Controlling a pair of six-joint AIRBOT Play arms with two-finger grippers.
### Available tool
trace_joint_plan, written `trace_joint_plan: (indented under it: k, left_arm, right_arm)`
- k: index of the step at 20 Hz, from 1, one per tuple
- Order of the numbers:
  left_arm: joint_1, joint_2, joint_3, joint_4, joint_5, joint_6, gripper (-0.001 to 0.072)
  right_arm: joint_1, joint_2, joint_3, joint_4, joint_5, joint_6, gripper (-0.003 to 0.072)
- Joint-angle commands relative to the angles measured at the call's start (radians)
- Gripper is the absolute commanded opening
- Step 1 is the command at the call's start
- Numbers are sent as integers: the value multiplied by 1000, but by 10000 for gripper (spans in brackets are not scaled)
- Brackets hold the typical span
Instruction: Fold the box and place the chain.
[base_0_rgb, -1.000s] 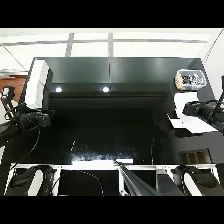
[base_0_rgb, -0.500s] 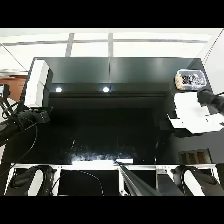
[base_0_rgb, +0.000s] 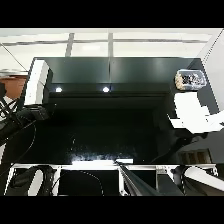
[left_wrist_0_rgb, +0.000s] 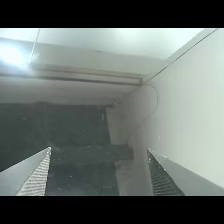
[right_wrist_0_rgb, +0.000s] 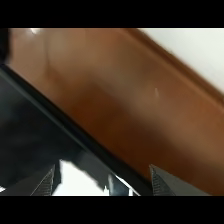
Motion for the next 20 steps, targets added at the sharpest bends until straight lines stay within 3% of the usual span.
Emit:
trace_joint_plan:
  k: [1,5,6,8,19,20]
  left_arm:
    - [0,0,0,-3,8,0,714]
    - [0,0,0,-3,14,0,714]
    - [0,0,0,-3,21,0,714]
    - [0,0,0,-3,45,0,714]
    - [0,-2,0,4,64,0,714]
    - [0,-2,0,4,63,0,714]
  right_arm:
    - [-157,-157,159,175,252,-149,720]
    - [-264,-330,232,576,567,-507,720]
    - [-263,-360,233,584,592,-522,720]
    - [-253,-401,233,581,598,-525,556]
    - [-210,-479,233,566,626,-589,555]
    - [-206,-481,233,566,627,-594,526]
